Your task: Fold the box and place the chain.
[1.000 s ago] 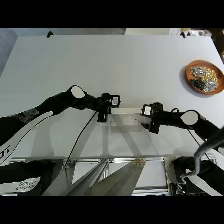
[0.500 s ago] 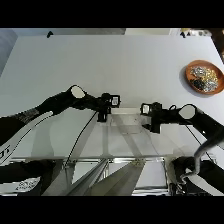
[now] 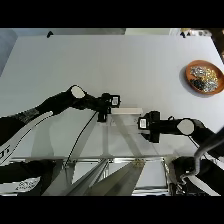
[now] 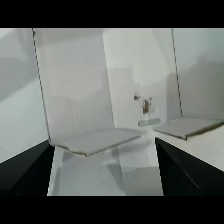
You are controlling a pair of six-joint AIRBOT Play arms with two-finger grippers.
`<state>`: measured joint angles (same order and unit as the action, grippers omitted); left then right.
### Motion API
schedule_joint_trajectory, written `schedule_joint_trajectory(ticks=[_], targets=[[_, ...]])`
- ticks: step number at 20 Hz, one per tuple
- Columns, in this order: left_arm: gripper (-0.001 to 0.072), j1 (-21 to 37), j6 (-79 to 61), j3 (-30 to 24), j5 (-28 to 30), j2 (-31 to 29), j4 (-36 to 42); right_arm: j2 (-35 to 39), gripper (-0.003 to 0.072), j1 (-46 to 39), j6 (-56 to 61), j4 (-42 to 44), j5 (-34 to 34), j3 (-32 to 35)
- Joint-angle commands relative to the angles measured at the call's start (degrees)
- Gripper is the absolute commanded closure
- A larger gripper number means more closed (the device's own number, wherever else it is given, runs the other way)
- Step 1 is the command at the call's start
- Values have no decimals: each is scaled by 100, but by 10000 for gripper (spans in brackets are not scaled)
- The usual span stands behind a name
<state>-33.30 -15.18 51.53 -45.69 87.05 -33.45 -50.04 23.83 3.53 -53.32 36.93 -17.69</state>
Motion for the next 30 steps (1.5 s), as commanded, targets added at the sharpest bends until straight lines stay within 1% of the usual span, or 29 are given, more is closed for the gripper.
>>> schedule_joint_trajectory(ticks=[1, 4, 7, 11, 14, 17, 22, 23, 26, 28, 30], targets=[[699, 0, 0, 2, 2, 0, -2, 98, -5, 361, 407, -24, -396, 48], [699, 0, 0, 2, 0, 0, -2, 98, -6, 306, 415, -17, -649, 37], [699, 0, 0, 2, 2, 0, -4, 98, -6, 142, 415, 109, -616, -11], [699, 0, 0, 2, 0, 0, -2, 98, -5, -98, 391, 109, -581, -254], [699, 0, 0, 2, 0, 0, -4, 85, -5, -238, 374, 170, -367, -356], [699, 0, 0, 2, 2, 0, -2, 17, -4, -256, -72, 463, -354, -361], [699, 0, 0, 2, 0, 0, -2, -341, -4, -293, -852, 826, -396, -391], [699, 0, 0, 2, 2, 0, -2, -387, -4, -389, -990, 953, -391, -413], [699, 0, 0, 2, 0, 0, -2, -439, -4, -778, -1005, 990, -361, -518], [699, 0, 0, 2, 0, 0, -2, -474, -4, -861, -1152, 1204, -160, -520], [699, 0, 0, 2, 0, 0, -2, -601, -3, -859, -1620, 1550, 98, -522]])
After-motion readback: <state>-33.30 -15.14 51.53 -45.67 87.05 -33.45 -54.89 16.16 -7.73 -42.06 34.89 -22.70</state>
